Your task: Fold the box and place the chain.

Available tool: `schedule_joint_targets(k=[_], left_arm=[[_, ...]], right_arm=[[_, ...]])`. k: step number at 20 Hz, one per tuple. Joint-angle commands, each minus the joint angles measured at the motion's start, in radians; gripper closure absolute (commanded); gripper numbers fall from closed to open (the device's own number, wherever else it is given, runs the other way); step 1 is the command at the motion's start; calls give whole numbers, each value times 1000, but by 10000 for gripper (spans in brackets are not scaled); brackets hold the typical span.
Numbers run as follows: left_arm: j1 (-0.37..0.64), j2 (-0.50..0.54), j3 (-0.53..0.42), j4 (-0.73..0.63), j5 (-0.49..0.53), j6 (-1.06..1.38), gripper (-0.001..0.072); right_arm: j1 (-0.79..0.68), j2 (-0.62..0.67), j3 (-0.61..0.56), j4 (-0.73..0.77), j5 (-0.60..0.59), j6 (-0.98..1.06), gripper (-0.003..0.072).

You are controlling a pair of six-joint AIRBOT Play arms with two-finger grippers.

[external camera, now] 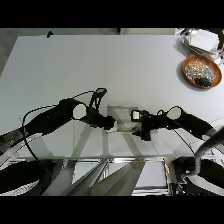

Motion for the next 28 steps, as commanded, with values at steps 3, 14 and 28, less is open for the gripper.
schedule_joint_targets(k=[3,14,28], left_arm=[[-34,-54,134,169,-151,-234,260],[-120,-156,158,180,-144,-428,369],[-144,-219,158,183,-72,-531,704]], right_arm=[[0,1,0,0,0,0,411],[0,1,0,0,0,0,412],[0,1,0,0,0,0,411]])
